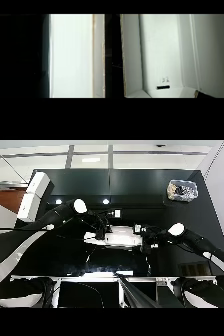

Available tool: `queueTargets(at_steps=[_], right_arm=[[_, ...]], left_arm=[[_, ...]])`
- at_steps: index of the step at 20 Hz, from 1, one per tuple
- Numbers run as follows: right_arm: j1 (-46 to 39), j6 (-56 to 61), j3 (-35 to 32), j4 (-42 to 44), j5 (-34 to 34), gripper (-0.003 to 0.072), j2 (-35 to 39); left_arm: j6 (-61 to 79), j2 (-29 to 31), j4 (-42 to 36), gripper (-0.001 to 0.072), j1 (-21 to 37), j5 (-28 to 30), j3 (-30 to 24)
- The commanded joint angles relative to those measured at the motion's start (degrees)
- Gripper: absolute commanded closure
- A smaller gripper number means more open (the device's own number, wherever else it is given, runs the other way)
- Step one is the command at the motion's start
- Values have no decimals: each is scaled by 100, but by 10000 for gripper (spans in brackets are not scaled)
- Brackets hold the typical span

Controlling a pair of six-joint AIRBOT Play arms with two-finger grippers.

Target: Fold the box and place the chain.

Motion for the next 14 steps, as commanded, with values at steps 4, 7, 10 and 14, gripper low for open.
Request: queueTargets(at_steps=[4, 7, 10, 14], right_arm=[[245, -125, 0, 138, -197, -11, -76], [260, -116, 0, 118, -197, -11, -111], [260, -57, 0, 103, -199, -11, -109], [258, -7, 0, 96, -197, -11, -107]], left_arm=[[2, -4, -17, 685, 2, 0, -2], [2, -4, -17, 685, 4, -2, -2], [2, -4, -15, 685, 4, -2, -2], [2, -4, -15, 685, 4, -2, -2]])
